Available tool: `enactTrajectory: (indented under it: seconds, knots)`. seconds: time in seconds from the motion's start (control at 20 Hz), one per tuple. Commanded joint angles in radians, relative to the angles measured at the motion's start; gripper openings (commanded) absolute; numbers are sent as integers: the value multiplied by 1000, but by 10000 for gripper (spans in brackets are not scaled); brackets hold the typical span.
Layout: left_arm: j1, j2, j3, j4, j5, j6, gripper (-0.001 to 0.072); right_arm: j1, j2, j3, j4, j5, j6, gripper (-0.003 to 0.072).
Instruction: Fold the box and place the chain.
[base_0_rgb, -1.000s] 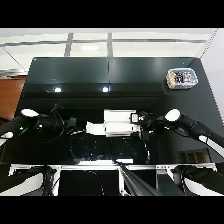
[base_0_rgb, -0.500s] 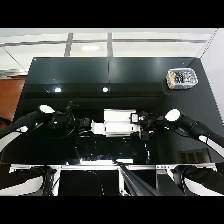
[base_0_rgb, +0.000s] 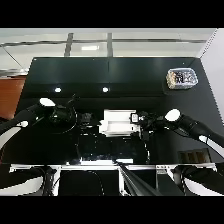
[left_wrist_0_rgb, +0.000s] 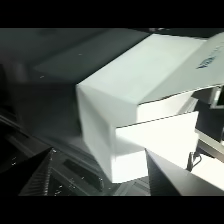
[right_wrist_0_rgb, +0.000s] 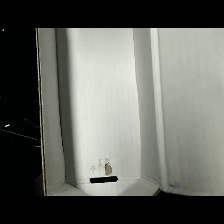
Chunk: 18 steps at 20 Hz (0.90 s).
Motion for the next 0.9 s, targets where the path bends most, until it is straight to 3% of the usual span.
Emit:
enactTrajectory:
  seconds: [0.0, 0.05, 0.1, 0.15, 0.4, 0.5, 0.6, 0.85]
  knots:
    - [-47, 0, 29, -5, -13, -1, 620, 0, 0, 0, 0, 0, 0, 8]
    - [-66, 0, 43, 1, -14, -7, 615, 0, 0, 0, 0, 0, 0, 8]
    - [-85, 0, 62, 10, -14, -20, 515, 0, 0, 0, 0, 0, 0, 8]
    - [-105, 0, 82, 29, -13, -52, 470, 0, 0, 0, 0, 0, 0, 8]
    - [-192, 0, 178, 274, -9, -280, 466, 0, 0, 0, 0, 0, 0, 8]
    - [-216, 0, 197, 293, 0, -307, 461, 0, 0, 0, 0, 0, 0, 8]
    - [-236, 0, 209, 293, 18, -323, 400, 0, 0, 0, 0, 0, 0, 8]
    - [-262, 0, 217, 309, 57, -405, 399, 0, 0, 0, 0, 0, 0, 8]
